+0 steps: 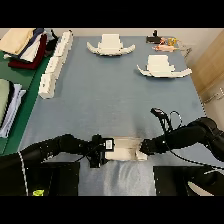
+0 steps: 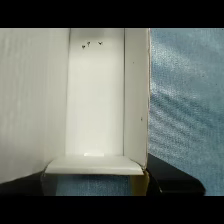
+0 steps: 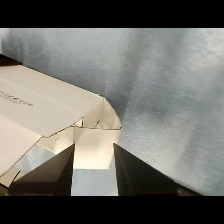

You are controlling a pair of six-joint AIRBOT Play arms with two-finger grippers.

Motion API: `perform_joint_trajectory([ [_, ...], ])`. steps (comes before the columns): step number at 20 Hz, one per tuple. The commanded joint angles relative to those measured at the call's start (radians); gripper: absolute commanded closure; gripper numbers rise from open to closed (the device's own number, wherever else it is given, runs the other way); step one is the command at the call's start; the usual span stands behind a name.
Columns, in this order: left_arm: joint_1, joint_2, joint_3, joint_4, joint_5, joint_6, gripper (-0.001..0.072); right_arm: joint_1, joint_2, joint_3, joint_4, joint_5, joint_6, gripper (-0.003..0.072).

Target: Fold the box.

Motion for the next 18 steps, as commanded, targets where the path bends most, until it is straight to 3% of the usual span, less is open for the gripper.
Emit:
perform_joint_trajectory([
  [1,-0.001,0.0,0.0,0.0,0.0,0.0,0.0178,0.047,-0.031,0.001,0.013,0.037,-0.018,0.0349],
  [2,-0.001,0.0,0.0,0.0,0.0,0.0,0.0178,0.066,-0.031,0.001,0.016,0.056,-0.018,0.0392],
  [10,-0.001,0.0,0.0,0.0,0.0,0.0,0.0178,0.105,0.024,0.006,-0.041,0.049,0.053,0.0392],
  [14,-0.001,0.0,0.0,0.0,0.0,0.0,0.0178,0.102,0.097,0.047,-0.209,-0.019,0.168,0.0392],
  [18,-0.001,0.0,0.0,0.0,0.0,0.0,0.0178,0.102,0.101,0.049,-0.433,-0.17,0.308,0.0392],
])
